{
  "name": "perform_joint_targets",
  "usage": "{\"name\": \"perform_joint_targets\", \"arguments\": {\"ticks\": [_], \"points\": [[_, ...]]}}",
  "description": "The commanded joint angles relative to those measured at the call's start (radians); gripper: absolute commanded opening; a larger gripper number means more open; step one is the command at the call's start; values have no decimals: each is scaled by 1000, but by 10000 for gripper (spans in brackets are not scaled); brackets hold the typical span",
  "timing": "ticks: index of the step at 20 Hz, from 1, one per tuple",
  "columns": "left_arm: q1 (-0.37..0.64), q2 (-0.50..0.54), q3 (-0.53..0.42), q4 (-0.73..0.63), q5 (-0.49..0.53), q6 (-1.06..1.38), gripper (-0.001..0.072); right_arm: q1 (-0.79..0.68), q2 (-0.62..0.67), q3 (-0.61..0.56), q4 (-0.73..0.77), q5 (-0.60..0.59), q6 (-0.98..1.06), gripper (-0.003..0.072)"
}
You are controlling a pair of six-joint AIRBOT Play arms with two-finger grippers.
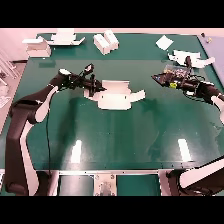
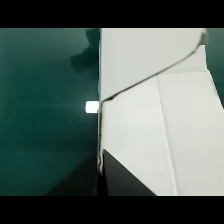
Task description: Fold the box and place the chain.
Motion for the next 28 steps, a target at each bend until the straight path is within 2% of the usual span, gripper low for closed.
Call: {"name": "perform_joint_targets", "arguments": {"ticks": [1, 2, 3, 4, 6, 9, 12, 16, 18, 20, 21, 23, 25, 28], "points": [[1, 0, 0, 0, 8, 2, 23, -1, 1, 1, 8, 1, -76, 236], [1, 0, 0, 0, 8, 2, 23, -1, 1, 1, 17, 1, -88, 227], [1, 0, 0, -1, 7, 2, 23, 0, 1, 1, 32, 2, -88, 112], [1, 0, 0, -1, 7, 2, 23, 1, 1, 1, 40, 13, -89, 80], [1, 0, 0, -1, 7, 2, 23, 11, 4, 1, 42, 100, -168, 152], [1, 0, 0, -2, 7, 2, 23, 60, 60, -12, -17, 96, -243, 116], [1, 0, 0, -2, 7, 2, 23, 127, 164, -35, -190, -23, -279, 116], [1, 0, 0, -2, 7, 2, 23, 222, 315, -115, -416, -309, -318, 116], [1, 0, 0, -2, 7, 2, 23, 258, 356, -163, -420, -371, -417, 116], [1, 0, 0, -2, 7, 2, 23, 297, 367, -200, -420, -378, -494, 123], [1, 0, 0, -4, 6, 2, 23, 318, 366, -218, -420, -378, -529, 170], [1, 0, 0, -5, 6, 2, 23, 364, 366, -249, -421, -378, -607, 347], [1, 0, 0, -5, 6, 2, 23, 402, 366, -268, -436, -378, -655, 455], [1, 0, 0, -5, 6, 2, 23, 448, 365, -300, -482, -377, -660, 472]]}}
